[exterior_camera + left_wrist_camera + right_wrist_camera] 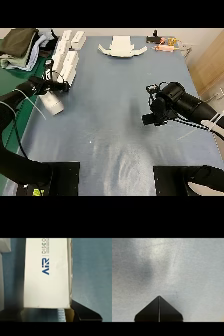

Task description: Fold the box.

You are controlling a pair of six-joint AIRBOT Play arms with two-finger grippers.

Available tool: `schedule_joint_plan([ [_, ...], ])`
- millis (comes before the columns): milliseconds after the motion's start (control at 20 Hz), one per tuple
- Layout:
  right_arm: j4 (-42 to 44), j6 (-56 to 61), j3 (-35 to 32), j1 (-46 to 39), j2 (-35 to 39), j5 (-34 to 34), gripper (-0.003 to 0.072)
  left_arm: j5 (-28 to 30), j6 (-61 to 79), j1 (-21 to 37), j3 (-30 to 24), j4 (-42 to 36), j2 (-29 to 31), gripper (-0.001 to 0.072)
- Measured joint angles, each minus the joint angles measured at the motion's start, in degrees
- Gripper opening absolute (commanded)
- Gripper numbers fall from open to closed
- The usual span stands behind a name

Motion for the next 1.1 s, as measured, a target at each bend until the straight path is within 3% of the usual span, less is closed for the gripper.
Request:
schedule_joint_plan([
  [300,0.0,0.0,0.0,0.0,0.0,0.0,0.0004,-1.1,-2.9,-0.2,8.6,1.3,-4.9,0.0463],
  [1100,-0.1,0.0,0.0,0.0,0.0,0.0,0.0004,0.1,-3.5,-0.3,10.3,5.3,-7.8,0.0462],
])
